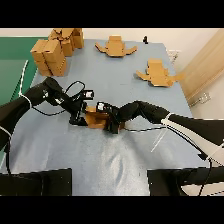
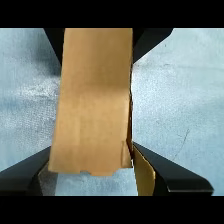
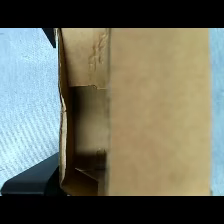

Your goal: Fold the box.

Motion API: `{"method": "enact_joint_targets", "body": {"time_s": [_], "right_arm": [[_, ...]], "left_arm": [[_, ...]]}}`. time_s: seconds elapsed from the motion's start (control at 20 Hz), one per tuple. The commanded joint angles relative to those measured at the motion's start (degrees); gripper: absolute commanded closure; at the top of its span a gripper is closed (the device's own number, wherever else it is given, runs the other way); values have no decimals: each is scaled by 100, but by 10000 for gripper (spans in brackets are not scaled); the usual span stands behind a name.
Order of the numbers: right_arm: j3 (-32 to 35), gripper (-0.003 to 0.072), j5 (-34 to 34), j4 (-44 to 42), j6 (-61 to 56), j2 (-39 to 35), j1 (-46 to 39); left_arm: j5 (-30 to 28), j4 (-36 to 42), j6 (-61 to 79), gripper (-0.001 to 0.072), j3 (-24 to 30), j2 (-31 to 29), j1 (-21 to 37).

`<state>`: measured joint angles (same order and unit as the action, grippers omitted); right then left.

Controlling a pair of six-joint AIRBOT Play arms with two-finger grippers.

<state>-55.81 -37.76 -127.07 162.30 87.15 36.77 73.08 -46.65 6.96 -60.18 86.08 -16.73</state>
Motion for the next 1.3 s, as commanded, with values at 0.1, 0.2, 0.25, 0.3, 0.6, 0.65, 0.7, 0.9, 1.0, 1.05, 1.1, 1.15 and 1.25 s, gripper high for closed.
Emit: {"method": "enact_joint_targets", "body": {"time_s": [0.1,0.2,0.25,0.3,0.6,0.65,0.7,0.9,1.0,1.05,1.1,1.15,1.25], "right_arm": [[4,528,-11,85,-28,4,-2],[4,528,-13,85,-31,4,-2],[4,528,-13,85,-31,4,-2],[4,528,-11,85,-28,4,-4],[4,528,-2,83,-31,4,-2],[4,528,-2,81,-31,4,-2],[4,528,2,83,-31,4,-2],[4,528,0,79,-52,4,-2],[4,528,9,81,-50,4,-2],[4,528,13,81,-52,4,-2],[4,528,15,79,-52,4,-2],[4,528,13,74,-52,4,-2],[4,528,20,74,-52,4,-2]], "left_arm": [[256,-181,-789,55,-22,-52,271],[297,50,-1056,45,-22,-52,584],[302,157,-1182,45,-22,-50,765],[297,254,-1340,45,-22,-50,944],[573,1038,-4330,19,-22,-50,1419],[774,1008,-4719,19,-22,-50,1327],[892,935,-5010,19,-22,-52,1193],[492,-190,-6719,19,-22,-50,522],[332,-715,-7759,20,-22,-52,258],[227,-848,-8100,20,-22,-63,120],[15,-997,-8382,21,-22,-98,-33],[-321,-1196,-8664,21,-22,-166,-214],[-986,-1469,-9213,20,-22,-295,-533]]}}
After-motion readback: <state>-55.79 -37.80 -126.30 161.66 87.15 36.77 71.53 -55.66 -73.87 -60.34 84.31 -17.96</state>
